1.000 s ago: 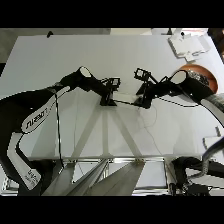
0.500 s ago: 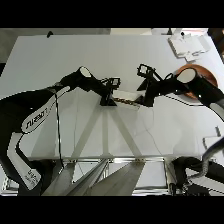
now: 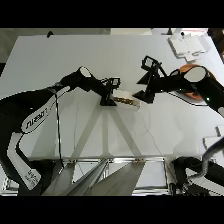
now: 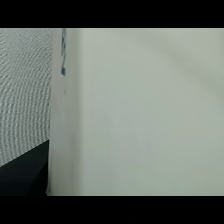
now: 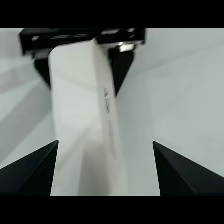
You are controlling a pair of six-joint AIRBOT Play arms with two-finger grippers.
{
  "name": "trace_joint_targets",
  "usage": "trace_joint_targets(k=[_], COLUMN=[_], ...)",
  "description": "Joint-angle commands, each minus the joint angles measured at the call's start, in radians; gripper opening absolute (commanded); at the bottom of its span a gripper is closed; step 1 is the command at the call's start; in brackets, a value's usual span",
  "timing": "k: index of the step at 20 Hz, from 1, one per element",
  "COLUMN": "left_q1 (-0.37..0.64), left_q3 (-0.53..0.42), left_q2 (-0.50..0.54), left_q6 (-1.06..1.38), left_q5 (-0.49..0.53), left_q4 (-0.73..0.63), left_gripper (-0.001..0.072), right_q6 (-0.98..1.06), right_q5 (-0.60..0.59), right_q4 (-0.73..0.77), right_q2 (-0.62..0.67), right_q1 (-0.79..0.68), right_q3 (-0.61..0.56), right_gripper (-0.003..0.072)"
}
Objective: Fold the box and place the chain.
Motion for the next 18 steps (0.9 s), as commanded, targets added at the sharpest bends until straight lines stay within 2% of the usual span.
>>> trace_joint_targets(k=[1, 7, 16, 18], left_q1=[0.000, 0.000, 0.000, 0.000], left_q3=[0.001, 0.001, 0.001, 0.001], left_q2=[0.001, 0.001, 0.001, 0.001], left_q6=[0.000, 0.000, 0.000, 0.000], left_q5=[0.000, 0.001, 0.000, 0.000], left_q4=[0.000, 0.000, 0.000, 0.000], left_gripper=[0.0151, 0.0151, 0.0151, 0.0151], right_q6=[0.001, 0.000, -0.004, -0.004], right_q5=[-0.073, 0.018, 0.006, 0.006], right_q4=[0.059, 0.057, 0.006, -0.002], right_q2=[-0.040, -0.161, -0.161, -0.159], right_q1=[0.000, 0.001, 0.001, 0.001], right_q3=[0.000, 0.000, 0.000, 0.000], right_gripper=[0.0644, 0.0644, 0.0639, 0.0500])
